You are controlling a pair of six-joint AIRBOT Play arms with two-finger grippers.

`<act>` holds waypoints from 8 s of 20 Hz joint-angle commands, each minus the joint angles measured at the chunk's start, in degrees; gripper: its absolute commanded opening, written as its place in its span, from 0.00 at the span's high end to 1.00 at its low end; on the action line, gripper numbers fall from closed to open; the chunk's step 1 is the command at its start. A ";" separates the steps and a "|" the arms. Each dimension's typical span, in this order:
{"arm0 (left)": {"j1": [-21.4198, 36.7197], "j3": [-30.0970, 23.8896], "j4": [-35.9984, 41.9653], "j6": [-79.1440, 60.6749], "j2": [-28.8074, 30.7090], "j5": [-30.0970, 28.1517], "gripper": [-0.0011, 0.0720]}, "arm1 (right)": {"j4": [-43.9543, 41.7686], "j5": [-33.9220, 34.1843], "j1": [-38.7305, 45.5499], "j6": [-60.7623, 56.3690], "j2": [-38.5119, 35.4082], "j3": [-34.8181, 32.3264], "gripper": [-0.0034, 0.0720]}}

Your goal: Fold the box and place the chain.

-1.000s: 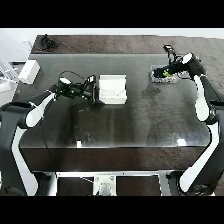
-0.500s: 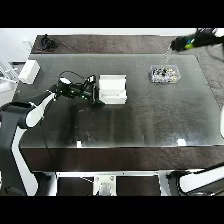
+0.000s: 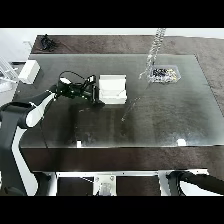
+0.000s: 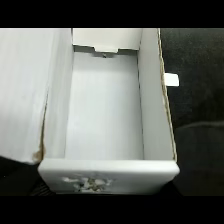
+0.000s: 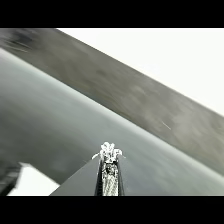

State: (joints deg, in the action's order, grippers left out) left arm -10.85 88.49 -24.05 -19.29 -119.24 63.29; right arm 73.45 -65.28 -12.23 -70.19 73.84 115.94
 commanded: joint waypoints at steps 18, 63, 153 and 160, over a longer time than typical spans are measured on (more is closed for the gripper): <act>0.04 -0.02 0.04 -0.04 -0.02 0.35 0.50 | -3.78 18.08 -14.21 3.26 -1.01 -5.73 0.95; 0.04 -0.02 0.04 0.44 -0.02 0.13 0.50 | -10.29 11.80 1.73 42.99 2.54 -57.20 0.24; 0.04 -0.02 0.07 1.29 -0.02 -0.33 0.50 | -44.98 15.54 13.49 37.86 8.17 -36.17 0.86; 0.04 -0.02 0.04 1.29 -0.02 -0.35 0.50 | -44.94 7.91 10.36 35.98 29.09 -19.89 0.87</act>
State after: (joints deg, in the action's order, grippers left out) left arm -10.83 88.42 -23.99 -17.98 -119.22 62.96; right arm 29.67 -53.82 -0.89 -32.88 95.68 90.21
